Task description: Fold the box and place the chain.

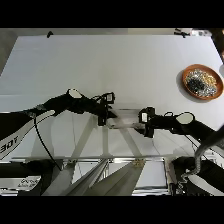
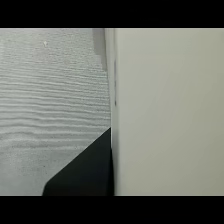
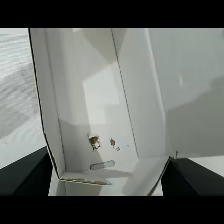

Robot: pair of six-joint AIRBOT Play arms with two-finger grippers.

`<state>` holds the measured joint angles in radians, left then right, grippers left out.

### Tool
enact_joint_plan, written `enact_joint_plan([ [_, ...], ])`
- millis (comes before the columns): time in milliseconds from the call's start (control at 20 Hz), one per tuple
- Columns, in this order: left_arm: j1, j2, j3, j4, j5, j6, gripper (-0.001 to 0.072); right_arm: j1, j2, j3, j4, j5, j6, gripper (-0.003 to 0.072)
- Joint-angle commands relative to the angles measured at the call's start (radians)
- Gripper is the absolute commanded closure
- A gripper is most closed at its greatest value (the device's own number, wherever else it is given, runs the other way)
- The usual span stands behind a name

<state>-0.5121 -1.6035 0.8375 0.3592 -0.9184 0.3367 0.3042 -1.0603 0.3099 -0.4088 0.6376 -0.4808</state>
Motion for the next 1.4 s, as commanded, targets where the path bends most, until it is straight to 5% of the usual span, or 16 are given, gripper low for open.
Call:
enact_joint_plan([
  [0,-0.001,-0.001,0.001,-0.001,0.002,-0.001,0.0697,-0.002,-0.039,0.004,0.078,0.018,-0.075,0.0037],
  [350,-0.001,-0.001,0.001,-0.001,0.002,-0.001,0.0697,-0.002,-0.056,0.012,0.106,0.028,-0.136,0.0040],
  [1000,-0.001,-0.001,0.001,-0.001,0.002,-0.001,0.0697,-0.002,-0.129,0.016,0.113,0.032,-0.175,0.0162],
  [1350,-0.001,-0.001,0.001,-0.001,0.002,-0.001,0.0697,-0.079,-0.128,0.025,0.171,0.098,-0.176,0.0073],
])
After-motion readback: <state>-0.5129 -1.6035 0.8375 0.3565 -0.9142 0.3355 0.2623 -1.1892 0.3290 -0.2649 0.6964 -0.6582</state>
